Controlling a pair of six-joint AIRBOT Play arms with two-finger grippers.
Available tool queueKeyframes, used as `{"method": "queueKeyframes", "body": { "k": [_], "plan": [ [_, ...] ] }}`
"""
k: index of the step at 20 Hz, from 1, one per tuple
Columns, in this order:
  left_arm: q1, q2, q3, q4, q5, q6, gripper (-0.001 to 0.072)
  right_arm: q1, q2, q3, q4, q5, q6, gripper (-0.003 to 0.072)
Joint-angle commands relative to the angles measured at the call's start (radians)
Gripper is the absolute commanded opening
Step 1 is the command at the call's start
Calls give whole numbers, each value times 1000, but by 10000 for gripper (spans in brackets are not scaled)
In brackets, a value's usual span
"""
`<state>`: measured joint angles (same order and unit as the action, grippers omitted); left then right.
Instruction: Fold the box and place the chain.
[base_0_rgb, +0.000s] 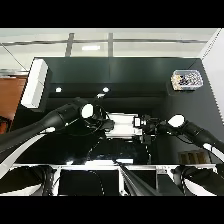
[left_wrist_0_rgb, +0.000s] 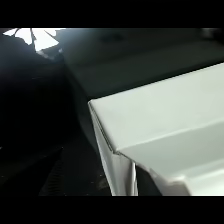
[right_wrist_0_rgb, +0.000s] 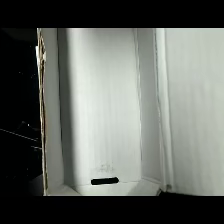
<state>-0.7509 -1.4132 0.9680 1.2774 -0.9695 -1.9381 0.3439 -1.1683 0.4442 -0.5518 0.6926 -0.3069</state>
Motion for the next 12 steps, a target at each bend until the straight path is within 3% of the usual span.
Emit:
{"method": "queueKeyframes", "body": {
  "k": [1, 7, 12],
  "plan": [
    [-50, -34, 67, 145, -62, -89, 497, 1, 0, 0, 0, 1, 0, 125],
    [-107, -127, 180, 212, -200, -237, 496, 1, 0, 0, 0, 0, 0, 125],
    [-121, -153, 181, 200, -178, -275, 482, 1, 0, 0, 0, 1, 0, 125]
  ]
}}
